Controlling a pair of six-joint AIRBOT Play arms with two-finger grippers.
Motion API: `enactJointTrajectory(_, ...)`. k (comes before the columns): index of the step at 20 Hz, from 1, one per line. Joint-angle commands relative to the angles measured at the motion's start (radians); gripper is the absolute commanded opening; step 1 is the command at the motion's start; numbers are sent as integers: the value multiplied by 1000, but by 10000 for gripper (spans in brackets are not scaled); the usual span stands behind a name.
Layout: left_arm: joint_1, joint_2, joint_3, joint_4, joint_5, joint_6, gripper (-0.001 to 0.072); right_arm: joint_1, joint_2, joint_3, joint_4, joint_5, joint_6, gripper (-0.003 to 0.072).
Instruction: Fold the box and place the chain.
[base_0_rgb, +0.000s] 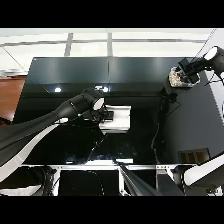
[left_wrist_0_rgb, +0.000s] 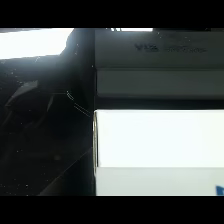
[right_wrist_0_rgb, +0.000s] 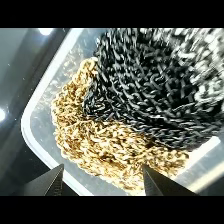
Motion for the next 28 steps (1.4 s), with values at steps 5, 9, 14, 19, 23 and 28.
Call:
enactJointTrajectory(5, 1, 0, 1, 0, -20, 1, 25, -5, -81, 7, 92, -49, -20, 361)
enactJointTrajectory(9, 1, 0, 1, 0, -19, 1, 25, -14, -64, 7, 98, -31, -195, 13)
enactJointTrajectory(14, 1, 0, 1, 0, -18, 1, 25, -39, 113, 7, 114, 25, -495, 11)
enactJointTrajectory(19, 1, 0, 1, 0, -16, 0, 25, -42, 409, 7, 117, 42, -638, 11)
enactJointTrajectory(23, 1, 0, 1, 0, -16, 0, 25, -42, 627, 8, 214, -5, -711, 10)
enactJointTrajectory(28, 1, 0, 1, -1, -18, 0, 25, -42, 788, 34, 473, 51, -803, 10)
